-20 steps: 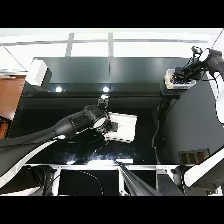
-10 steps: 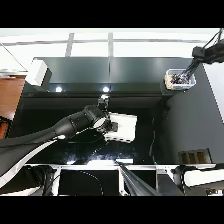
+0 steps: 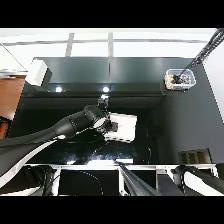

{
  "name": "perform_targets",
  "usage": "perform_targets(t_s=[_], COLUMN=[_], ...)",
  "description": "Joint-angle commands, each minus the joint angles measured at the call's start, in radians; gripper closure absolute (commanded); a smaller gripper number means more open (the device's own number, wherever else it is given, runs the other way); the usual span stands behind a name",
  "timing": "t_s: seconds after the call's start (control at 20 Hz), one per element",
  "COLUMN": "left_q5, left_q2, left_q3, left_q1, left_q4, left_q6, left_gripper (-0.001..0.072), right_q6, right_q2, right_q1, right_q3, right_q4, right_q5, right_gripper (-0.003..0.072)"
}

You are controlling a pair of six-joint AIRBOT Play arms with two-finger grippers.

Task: Fold the box and place the chain.

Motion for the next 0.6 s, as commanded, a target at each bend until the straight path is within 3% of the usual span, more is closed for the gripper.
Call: perform_targets(t_s=[0.0, 0.35, 0.55], left_q5=[-0.001, -0.001, 0.0], left_q2=[0.0, 0.0, -0.001], left_q3=[0.001, 0.001, 0.001], left_q1=[0.0, -0.001, -0.001], left_q4=[0.0, -0.003, -0.003], left_q6=[0.0, 0.0, 0.0], left_gripper=[0.068, 0.0679, 0.068], right_q6=[-0.032, -0.134, -0.143], right_q2=[0.159, 0.348, 0.38], right_q1=[0.03, 0.185, 0.282], right_q3=[-0.076, -0.336, -0.503], right_q4=[0.07, 0.109, 0.213], right_q5=[0.06, 0.325, 0.331], right_gripper=[0.0639, 0.0639, 0.0639])
